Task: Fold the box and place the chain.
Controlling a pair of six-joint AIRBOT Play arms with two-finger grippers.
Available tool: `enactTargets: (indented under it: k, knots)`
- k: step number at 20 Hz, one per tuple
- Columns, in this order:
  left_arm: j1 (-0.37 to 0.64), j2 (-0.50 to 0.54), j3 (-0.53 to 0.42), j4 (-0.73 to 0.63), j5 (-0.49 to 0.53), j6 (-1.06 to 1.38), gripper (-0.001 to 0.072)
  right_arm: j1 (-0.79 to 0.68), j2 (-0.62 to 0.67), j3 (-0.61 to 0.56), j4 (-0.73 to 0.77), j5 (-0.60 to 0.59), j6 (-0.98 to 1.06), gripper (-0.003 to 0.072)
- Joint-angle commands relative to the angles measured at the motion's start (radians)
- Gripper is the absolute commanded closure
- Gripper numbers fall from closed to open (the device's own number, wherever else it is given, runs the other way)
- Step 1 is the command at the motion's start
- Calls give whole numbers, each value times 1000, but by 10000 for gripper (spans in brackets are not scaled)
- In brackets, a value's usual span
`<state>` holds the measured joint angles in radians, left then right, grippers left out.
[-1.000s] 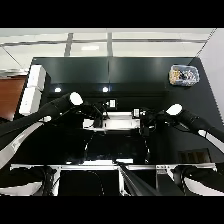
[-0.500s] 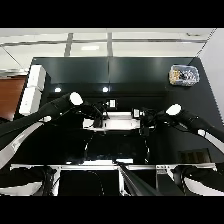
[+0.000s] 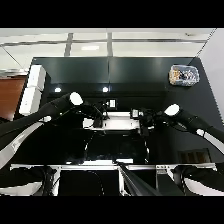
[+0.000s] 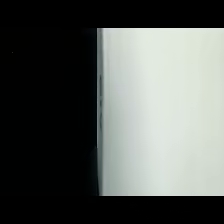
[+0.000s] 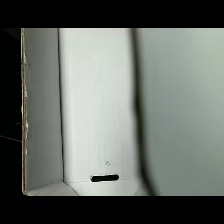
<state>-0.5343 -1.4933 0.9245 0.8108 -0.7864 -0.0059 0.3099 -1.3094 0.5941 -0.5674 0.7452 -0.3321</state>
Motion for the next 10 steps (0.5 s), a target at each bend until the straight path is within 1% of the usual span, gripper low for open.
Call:
enactTargets:
  k: [1,2,3,5,6,7,8,9,10]
  knots:
    - [0,0,0,0,1,0,685,2,-1,1,-9,-8,6,28]
    - [0,0,0,0,1,0,685,2,-1,1,-9,-8,6,91]
    - [0,0,0,0,1,0,685,2,-1,1,-9,-8,6,199]
    - [0,2,2,0,0,-5,684,2,-1,1,-9,-8,6,197]
    - [0,7,7,0,-6,-23,620,2,-1,1,-9,-8,6,197]
    - [0,18,16,0,-7,-31,359,2,-1,1,-9,-8,6,197]
    - [3,35,24,4,-8,-32,144,2,-1,1,-9,-8,6,197]
    - [8,57,31,10,-8,-43,56,2,-1,1,-9,-8,6,197]
    - [14,84,37,30,-7,-64,50,2,-1,1,-9,-9,6,197]
